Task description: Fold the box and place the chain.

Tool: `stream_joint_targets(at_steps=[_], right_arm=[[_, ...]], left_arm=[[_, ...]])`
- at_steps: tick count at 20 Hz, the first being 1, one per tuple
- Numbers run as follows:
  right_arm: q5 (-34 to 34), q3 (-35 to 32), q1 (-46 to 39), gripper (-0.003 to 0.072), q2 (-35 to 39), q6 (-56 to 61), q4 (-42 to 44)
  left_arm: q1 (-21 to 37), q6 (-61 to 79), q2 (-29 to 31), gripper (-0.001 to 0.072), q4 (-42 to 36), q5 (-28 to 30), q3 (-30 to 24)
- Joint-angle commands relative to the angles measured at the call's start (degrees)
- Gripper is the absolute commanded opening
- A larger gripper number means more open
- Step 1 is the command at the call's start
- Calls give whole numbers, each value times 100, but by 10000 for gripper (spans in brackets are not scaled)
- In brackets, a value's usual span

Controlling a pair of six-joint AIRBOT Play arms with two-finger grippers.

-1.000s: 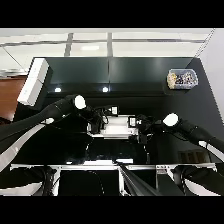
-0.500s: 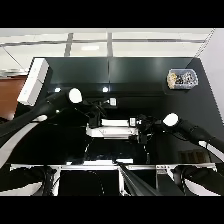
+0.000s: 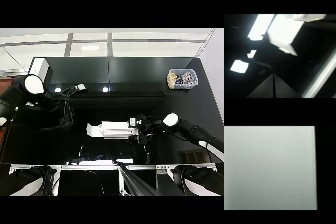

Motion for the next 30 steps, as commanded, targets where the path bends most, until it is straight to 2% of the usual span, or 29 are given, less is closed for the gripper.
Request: stream_joint_targets(at_steps=[1, 3, 5, 11, 13, 18, 22, 27, 30], right_arm=[[4, -2, 2, 95, -2, 2, 2], [4, -2, 2, 95, -2, 2, 2], [4, -2, 2, 94, -2, 2, 2], [4, -2, 2, 94, -2, 2, 2], [4, -4, 2, 95, -2, 2, 2], [4, -2, 2, 95, -2, 2, 4], [4, -2, 2, 94, -2, 2, 2], [4, -2, 2, 95, -2, 2, 2], [4, -2, 2, 95, -2, 2, 2]], left_arm=[[55, -761, 162, 21, -1425, -691, -774], [-354, -564, 173, 21, -2400, 22, -1427], [-612, -138, 168, 22, -3189, 848, -1751], [-586, 595, 98, 24, -4900, 3051, -1851], [-588, 680, 96, 24, -5060, 3578, -1838], [-590, 643, 85, 22, -3871, 3910, -1792], [-629, 643, -24, 22, -3786, 4006, -1779], [-962, 645, -420, 22, -3775, 3963, -1344], [-1097, 568, -754, 22, -3305, 3797, -1119]])
